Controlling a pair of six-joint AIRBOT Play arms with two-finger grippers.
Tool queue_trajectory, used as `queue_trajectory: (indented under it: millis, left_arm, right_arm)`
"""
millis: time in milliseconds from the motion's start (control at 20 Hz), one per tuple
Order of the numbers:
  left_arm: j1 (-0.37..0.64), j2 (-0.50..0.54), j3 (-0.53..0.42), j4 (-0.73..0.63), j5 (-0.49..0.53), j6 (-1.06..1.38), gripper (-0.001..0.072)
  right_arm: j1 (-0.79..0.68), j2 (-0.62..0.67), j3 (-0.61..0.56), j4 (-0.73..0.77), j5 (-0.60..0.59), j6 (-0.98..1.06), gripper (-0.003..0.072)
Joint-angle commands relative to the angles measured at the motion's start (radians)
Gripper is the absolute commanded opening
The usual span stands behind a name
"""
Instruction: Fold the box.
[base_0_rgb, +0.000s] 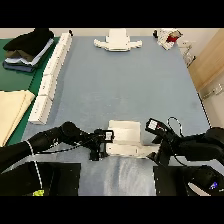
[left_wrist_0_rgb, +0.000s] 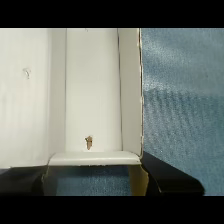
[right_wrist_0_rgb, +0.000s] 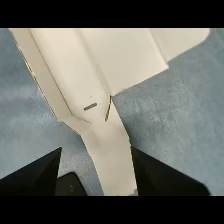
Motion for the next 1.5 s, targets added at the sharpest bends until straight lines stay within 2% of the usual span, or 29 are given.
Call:
queue_trajectory:
  millis: [0,150,300,600,650,700,900,950,1000,1400,1450]
  left_arm:
    - [0.0,0.0,0.0,0.0,0.0,0.0,0.0353]
    - [0.0,0.0,0.0,0.0,0.001,0.0,0.0354]
    - [0.0,0.0,0.0,0.0,0.0,0.0,0.0353]
    - [0.0,0.0,0.0,0.0,0.0,0.0,0.0353]
    - [0.0,0.0,0.0,0.0,0.0,0.0,0.0354]
    - [0.0,0.0,0.0,0.0,0.0,0.0,0.0353]
    - [0.0,0.0,0.0,0.0,0.0,0.0,0.0353]
    - [0.0,0.0,0.0,0.0,0.0,0.0,0.0354]
    - [0.0,0.0,0.0,0.0,0.0,0.0,0.0354]
    - [0.0,0.0,0.0,0.0,0.0,0.0,0.0353]
    - [0.0,0.0,0.0,0.0,0.0,0.0,0.0354]
  right_arm:
    - [0.003,0.01,-0.035,-0.006,0.005,-0.183,0.0657]
    - [0.051,-0.064,-0.035,-0.003,0.099,-0.31,0.0657]
    - [0.107,-0.15,-0.034,-0.004,0.197,-0.332,0.0656]
    - [0.154,-0.198,-0.032,-0.012,0.238,-0.331,0.0635]
    - [0.167,-0.198,-0.032,-0.027,0.237,-0.331,0.0487]
    - [0.179,-0.198,-0.032,-0.039,0.238,-0.331,0.0293]
    - [0.2,-0.202,-0.032,-0.038,0.298,-0.331,0.0258]
    - [0.2,-0.208,-0.032,-0.037,0.313,-0.331,0.0153]
    - [0.2,-0.217,-0.032,-0.033,0.327,-0.332,0.0122]
    - [0.2,-0.282,-0.032,0.068,0.377,-0.395,0.0125]
    - [0.2,-0.284,-0.032,0.068,0.377,-0.395,0.0223]
